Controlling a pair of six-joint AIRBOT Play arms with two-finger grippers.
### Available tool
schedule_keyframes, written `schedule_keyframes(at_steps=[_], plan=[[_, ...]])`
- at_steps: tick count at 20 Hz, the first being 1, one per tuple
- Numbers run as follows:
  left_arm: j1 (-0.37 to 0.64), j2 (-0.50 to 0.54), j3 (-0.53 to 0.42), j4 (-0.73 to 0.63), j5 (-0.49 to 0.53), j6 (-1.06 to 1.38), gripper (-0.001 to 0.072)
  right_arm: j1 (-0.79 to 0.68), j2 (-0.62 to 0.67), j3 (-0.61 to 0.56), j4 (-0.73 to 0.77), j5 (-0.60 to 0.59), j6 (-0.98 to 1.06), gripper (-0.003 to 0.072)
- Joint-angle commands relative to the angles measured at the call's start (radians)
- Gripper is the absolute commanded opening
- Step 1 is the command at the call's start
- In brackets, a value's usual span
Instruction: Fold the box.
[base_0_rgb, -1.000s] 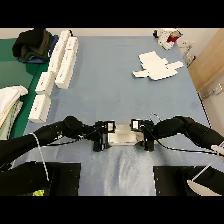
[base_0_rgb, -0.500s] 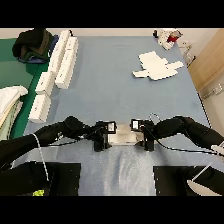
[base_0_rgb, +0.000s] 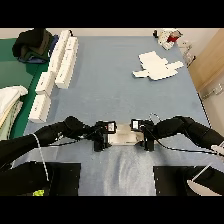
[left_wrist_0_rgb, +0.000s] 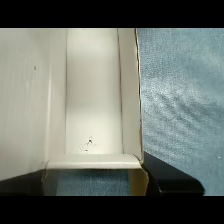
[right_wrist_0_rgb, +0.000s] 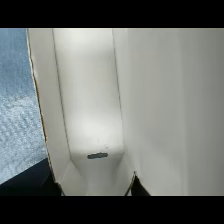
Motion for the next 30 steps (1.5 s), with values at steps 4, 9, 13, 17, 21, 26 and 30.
schedule_keyframes(at_steps=[4,9,13,17,21,26,30], plan=[[0.0,0.0,0.001,0.0,0.004,-0.001,0.0464,0.0,0.0,0.001,0.0,0.0,0.0,0.0464],[0.0,0.001,0.001,0.0,0.003,-0.001,0.0464,0.0,0.0,0.001,0.0,0.0,0.0,0.0464],[0.0,0.001,0.001,0.0,0.003,-0.001,0.0464,0.0,0.0,0.001,0.0,0.0,0.0,0.0464],[0.0,0.001,0.001,0.0,0.003,-0.001,0.0464,0.0,0.0,0.001,-0.002,0.008,0.0,0.0464],[0.0,0.001,0.001,0.0,0.003,-0.001,0.0464,0.0,0.0,0.001,-0.002,0.003,0.0,0.0464],[0.0,0.001,0.001,0.0,0.003,-0.001,0.0464,0.0,0.001,0.001,-0.002,0.003,0.001,0.0704],[0.0,0.001,0.001,0.0,0.003,-0.001,0.0464,0.0,0.068,0.014,-0.121,-0.014,0.207,0.072]])
